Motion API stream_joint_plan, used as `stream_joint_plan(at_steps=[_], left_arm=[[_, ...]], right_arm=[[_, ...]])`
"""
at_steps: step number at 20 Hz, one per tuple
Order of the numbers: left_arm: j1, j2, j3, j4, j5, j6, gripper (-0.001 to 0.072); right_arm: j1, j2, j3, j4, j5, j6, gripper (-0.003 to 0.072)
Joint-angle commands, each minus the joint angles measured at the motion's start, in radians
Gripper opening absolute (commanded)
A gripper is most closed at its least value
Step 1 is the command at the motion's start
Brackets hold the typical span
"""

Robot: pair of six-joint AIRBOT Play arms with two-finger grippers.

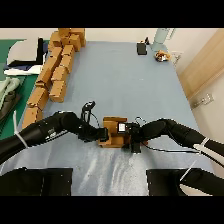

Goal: Fold the box.

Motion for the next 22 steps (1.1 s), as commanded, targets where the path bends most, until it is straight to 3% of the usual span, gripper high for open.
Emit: stream_joint_plan(at_steps=[1, 10, 20, 21, 22], left_arm=[[-0.094, -0.084, 0.095, 0.212, -0.019, -0.232, 0.0595], [-0.243, -0.245, 0.291, 0.490, -0.212, -0.497, 0.0595], [-0.256, -0.298, 0.314, 0.495, -0.233, -0.523, 0.0593], [-0.256, -0.298, 0.314, 0.494, -0.233, -0.524, 0.0508], [-0.256, -0.298, 0.314, 0.493, -0.233, -0.523, 0.0256]], right_arm=[[0.000, 0.001, 0.000, 0.000, 0.000, 0.000, 0.0417], [0.000, 0.001, 0.000, 0.000, 0.000, 0.000, 0.0417], [0.000, 0.001, 0.000, 0.000, 0.000, 0.000, 0.0417], [0.000, 0.001, 0.000, 0.000, 0.000, 0.000, 0.0417], [0.000, 0.001, 0.000, 0.000, 0.000, 0.000, 0.0417]])
